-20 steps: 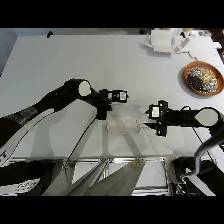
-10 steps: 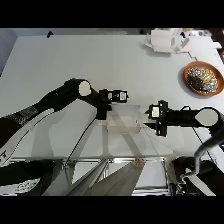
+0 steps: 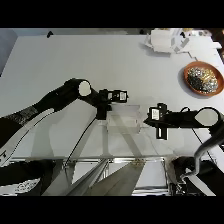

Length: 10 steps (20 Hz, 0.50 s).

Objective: Fold the box and place the chain.

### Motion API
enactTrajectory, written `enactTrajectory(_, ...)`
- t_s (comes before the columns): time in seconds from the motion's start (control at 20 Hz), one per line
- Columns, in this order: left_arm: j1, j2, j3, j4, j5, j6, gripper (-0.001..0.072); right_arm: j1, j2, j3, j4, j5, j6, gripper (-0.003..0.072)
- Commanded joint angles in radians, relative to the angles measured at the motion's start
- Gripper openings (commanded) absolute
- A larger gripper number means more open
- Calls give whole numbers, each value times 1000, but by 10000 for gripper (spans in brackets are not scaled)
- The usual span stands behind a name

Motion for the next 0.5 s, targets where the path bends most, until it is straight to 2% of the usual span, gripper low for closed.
enactTrajectory(0.0,-1,-1,-1,-1,0,0,14,39,-1,0,3,45,-4,19)
enactTrajectory(0.05,-1,-1,-1,-1,0,0,14,63,-1,0,2,62,-4,23)
enactTrajectory(0.1,-1,-1,-1,-1,0,0,14,87,-1,0,2,76,-3,143)
enactTrajectory(0.15,-1,-1,-1,-1,0,0,14,104,-1,-4,3,76,0,358)
enactTrajectory(0.2,-1,-1,-1,-1,0,0,14,107,-1,-14,3,70,0,523)
enactTrajectory(0.35,-1,-1,-1,-1,0,0,14,150,0,-91,-57,-32,0,675)
enactTrajectory(0.45,-1,-1,-1,-1,0,0,14,214,0,-152,-88,-156,0,700)
